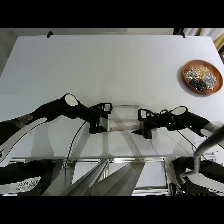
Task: Fold the box and place the chain.
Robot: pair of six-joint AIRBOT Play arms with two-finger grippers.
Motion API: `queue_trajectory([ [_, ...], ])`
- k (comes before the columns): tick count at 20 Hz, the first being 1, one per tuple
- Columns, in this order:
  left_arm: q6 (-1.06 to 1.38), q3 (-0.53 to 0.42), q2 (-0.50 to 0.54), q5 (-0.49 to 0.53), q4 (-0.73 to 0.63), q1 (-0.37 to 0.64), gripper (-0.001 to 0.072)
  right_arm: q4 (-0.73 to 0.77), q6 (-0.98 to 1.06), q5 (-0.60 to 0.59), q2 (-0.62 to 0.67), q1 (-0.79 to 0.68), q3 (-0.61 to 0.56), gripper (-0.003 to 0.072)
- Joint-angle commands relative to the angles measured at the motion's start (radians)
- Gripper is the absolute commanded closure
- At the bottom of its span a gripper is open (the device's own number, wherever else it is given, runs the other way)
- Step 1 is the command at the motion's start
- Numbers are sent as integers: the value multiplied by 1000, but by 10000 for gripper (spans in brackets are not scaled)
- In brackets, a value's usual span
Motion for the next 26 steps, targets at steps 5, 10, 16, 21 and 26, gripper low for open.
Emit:
queue_trajectory([
  [5,27,-74,84,109,-19,-14,9,0,0,0,1,0,0,349],
  [10,311,-188,125,197,-147,-15,8,0,0,0,1,0,0,349],
  [16,320,-189,132,199,-225,-15,8,0,0,0,1,0,0,349],
  [21,429,-190,143,77,-279,21,8,0,0,0,1,0,0,349],
  [26,465,-190,142,32,-281,50,7,0,0,0,1,0,0,349],
])
